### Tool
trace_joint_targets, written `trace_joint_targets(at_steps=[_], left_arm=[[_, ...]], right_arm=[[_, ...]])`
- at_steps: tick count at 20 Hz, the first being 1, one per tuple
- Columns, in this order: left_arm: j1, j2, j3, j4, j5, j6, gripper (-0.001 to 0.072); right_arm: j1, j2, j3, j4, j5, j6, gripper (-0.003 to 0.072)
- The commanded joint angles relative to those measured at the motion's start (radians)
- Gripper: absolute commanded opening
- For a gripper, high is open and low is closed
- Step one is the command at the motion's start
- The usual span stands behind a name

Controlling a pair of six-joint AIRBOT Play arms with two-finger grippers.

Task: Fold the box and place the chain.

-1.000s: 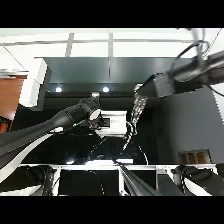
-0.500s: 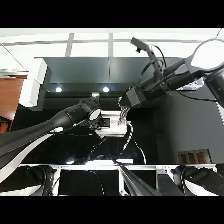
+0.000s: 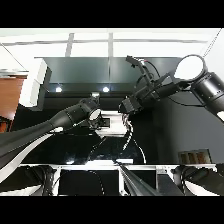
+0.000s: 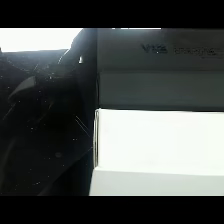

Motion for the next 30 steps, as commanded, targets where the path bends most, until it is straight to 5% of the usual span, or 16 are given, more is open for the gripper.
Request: trace_joint_targets(at_steps=[1,8,14,22,23,24,25,30], left_arm=[[0.001,-0.001,0.000,0.000,0.001,0.000,0.0034],[0.001,-0.001,0.000,0.000,0.001,0.000,0.0035],[0.001,-0.001,0.000,0.000,0.001,0.000,0.0034],[0.001,-0.001,0.000,0.000,0.000,0.000,0.0035],[0.001,-0.001,0.000,0.000,0.000,0.000,0.0034],[0.001,-0.001,0.000,0.000,0.000,0.000,0.0034],[0.001,-0.001,0.000,0.000,0.000,0.000,0.0034],[0.001,-0.001,0.000,0.000,0.001,0.000,0.0034]], right_arm=[[0.012,-0.015,-0.017,0.043,-0.097,-0.005,0.0017],[0.021,-0.018,-0.087,0.034,-0.063,-0.004,0.0017],[0.031,-0.020,-0.244,0.038,-0.189,-0.005,0.0018],[0.042,-0.065,-0.256,0.038,-0.243,-0.005,0.0019],[0.042,-0.065,-0.255,0.039,-0.241,-0.005,0.0089],[0.034,-0.065,-0.251,0.038,-0.227,-0.005,0.0296],[0.016,-0.063,-0.243,0.038,-0.204,-0.005,0.0339],[-0.184,0.074,-0.228,-0.005,-0.019,-0.032,0.0337]])
